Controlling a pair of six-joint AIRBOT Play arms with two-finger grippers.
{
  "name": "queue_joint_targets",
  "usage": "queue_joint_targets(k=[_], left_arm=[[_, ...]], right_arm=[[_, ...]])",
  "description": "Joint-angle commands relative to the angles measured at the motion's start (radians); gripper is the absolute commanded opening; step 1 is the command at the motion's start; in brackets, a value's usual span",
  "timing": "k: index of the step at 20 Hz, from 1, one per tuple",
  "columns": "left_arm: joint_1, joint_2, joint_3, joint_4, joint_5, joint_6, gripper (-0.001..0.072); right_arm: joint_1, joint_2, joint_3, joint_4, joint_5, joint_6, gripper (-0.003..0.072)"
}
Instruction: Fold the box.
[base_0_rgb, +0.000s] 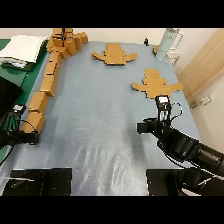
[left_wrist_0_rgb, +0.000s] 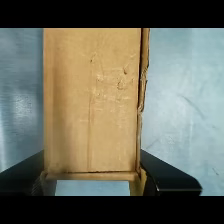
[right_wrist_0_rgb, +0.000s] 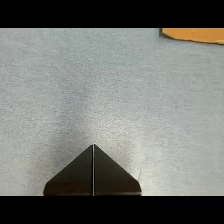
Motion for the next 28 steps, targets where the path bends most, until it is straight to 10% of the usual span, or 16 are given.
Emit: queue_joint_targets(k=[1,22,24,28], left_arm=[[0.057,-0.009,0.001,-0.019,0.073,0.01,0.0482],[0.059,-0.076,-0.004,-0.101,0.113,0.039,0.0485],[0.059,-0.076,-0.004,-0.102,0.113,0.039,0.0697],[0.06,-0.076,-0.003,-0.084,0.102,0.039,0.07]], right_arm=[[0.0,-0.001,0.0,0.0,0.0,0.0,0.0003],[0.001,-0.036,0.0,0.0,0.004,0.001,0.0003],[0.001,-0.036,0.0,0.0,0.004,0.001,0.0003],[0.001,-0.036,0.0,0.0,0.004,0.001,0.0003]])
